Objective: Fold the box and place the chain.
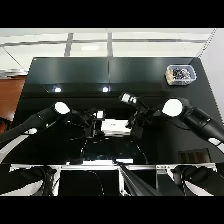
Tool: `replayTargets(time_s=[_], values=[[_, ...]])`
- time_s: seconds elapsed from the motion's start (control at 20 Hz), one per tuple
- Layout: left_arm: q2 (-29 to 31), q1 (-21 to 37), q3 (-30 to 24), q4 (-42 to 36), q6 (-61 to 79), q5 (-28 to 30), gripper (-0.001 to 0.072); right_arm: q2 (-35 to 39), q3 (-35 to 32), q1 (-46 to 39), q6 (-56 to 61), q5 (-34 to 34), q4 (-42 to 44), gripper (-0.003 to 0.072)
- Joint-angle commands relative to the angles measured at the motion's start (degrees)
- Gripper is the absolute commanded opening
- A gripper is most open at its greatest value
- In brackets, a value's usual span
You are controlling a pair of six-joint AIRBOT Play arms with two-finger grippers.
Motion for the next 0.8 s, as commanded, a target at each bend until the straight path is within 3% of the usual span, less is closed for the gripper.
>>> replayTargets(time_s=[0.0, 0.1, 0.3, 0.4, 0.75], values=[[0.02, -0.02, 0.0, -0.02, -0.2, 0.17, 0.0462, 1.9, -0.5, -1.42, 19.5, 9.29, 0.5, 0.0014], [0.02, -0.02, 0.0, -0.02, -0.2, 0.17, 0.0462, 1.79, -3.45, -1.42, 20.5, 6.21, 7.13, 0.0013], [0.02, -0.02, 0.0, -0.02, -0.2, 0.17, 0.0462, -0.28, -9.09, -1.4, 20.46, -9.38, 26.08, 0.0014], [0.02, -0.02, 0.0, -0.02, -0.2, 0.2, 0.0462, -2.56, -9.2, -1.4, 20.46, -12.7, 28.37, 0.0014], [0.02, -0.02, 0.0, -0.04, -0.2, 0.2, 0.0462, -8.68, -9.22, -1.42, 20.5, -14.47, 26.58, 0.0014]])
